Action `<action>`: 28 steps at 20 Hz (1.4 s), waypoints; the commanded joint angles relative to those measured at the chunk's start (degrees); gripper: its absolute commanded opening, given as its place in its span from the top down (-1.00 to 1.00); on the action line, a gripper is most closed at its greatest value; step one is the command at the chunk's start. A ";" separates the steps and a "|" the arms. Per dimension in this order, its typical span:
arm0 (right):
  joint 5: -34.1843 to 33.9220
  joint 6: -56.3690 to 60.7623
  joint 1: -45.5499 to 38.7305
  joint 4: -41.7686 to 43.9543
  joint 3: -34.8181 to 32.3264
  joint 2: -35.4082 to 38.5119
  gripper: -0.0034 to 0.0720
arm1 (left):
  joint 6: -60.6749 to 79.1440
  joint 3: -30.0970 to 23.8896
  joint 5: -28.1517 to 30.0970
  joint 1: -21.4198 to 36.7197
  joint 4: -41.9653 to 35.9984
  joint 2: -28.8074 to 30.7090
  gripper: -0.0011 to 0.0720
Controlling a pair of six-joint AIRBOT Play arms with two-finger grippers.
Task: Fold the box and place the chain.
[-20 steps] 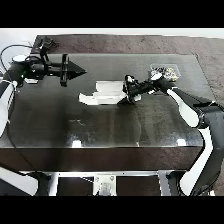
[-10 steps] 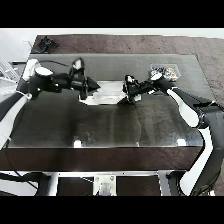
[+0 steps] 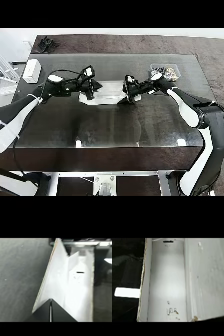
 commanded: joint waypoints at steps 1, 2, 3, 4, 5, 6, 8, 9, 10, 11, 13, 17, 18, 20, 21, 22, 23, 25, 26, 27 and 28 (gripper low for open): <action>0.02 0.00 0.02 0.00 0.02 0.00 -0.60 | 4.48 0.52 6.49 -0.13 -2.93 -0.61 0.92; 0.02 0.00 0.02 0.02 0.02 0.00 -0.60 | 4.39 1.16 6.60 0.07 -3.26 -1.73 0.92; 0.02 0.00 0.02 0.02 0.02 0.00 -0.60 | 4.22 2.03 5.92 0.35 -3.43 -3.15 0.92; 0.02 0.00 0.04 0.02 0.02 0.00 -0.60 | 3.93 2.86 5.79 0.50 -3.56 -4.59 0.92; 0.04 0.00 0.04 0.02 0.02 0.00 -0.60 | 3.91 3.82 5.55 0.50 -3.67 -5.84 0.92; 0.02 0.00 0.04 0.02 0.02 0.00 -0.60 | 3.91 4.50 5.53 0.50 -3.89 -6.80 0.92; 0.02 0.00 0.04 0.02 0.02 0.00 -0.60 | 3.76 5.01 5.73 0.50 -3.91 -7.69 0.92; 0.02 0.00 0.04 0.02 0.02 0.00 -0.60 | 3.74 5.01 5.77 0.50 -3.89 -7.87 0.92; 0.02 0.00 0.04 0.02 0.02 0.00 -0.60 | 3.72 5.01 5.73 0.50 -3.87 -8.22 0.92; 0.02 0.00 0.04 0.02 0.02 0.00 -0.60 | 3.34 5.01 5.57 0.50 -3.87 -8.57 0.92; 0.02 0.00 0.04 0.02 0.02 0.00 -0.60 | 2.43 5.01 5.20 0.50 -3.85 -9.22 0.92; 0.02 0.00 0.04 0.02 0.02 0.00 -0.60 | 2.45 5.01 4.24 0.50 -3.58 -9.40 0.92; 0.02 0.00 0.04 0.02 0.02 0.00 -0.60 | 2.47 5.01 4.28 0.50 -3.32 -9.40 0.92; 0.02 0.00 0.04 0.02 0.02 0.00 -0.60 | 2.45 5.01 4.26 0.50 -2.08 -9.46 0.92; 0.02 0.00 0.04 0.02 0.02 0.00 -0.60 | 2.47 5.01 4.28 0.50 -2.05 -9.53 0.92; 0.02 0.00 0.04 0.02 0.02 0.00 -0.60 | 2.45 5.01 4.33 0.50 -2.05 -9.57 0.92; 0.02 0.00 0.04 0.02 0.02 0.00 -0.60 | 2.47 5.01 4.35 0.50 -2.05 -9.57 0.92; 0.02 0.00 0.04 0.02 0.02 0.00 -0.60 | 2.51 5.07 4.35 0.50 -2.10 -9.55 0.92; 0.02 0.00 0.04 0.02 0.02 0.00 -0.60 | 2.27 5.46 4.28 0.50 -2.08 -9.44 0.92; 0.02 0.00 0.04 0.02 0.02 0.00 -0.60 | 2.16 5.55 4.37 0.55 -2.10 -8.74 0.92; 0.02 0.00 0.04 0.02 0.02 0.00 -0.60 | 0.66 5.55 3.76 0.87 -2.08 -7.50 0.92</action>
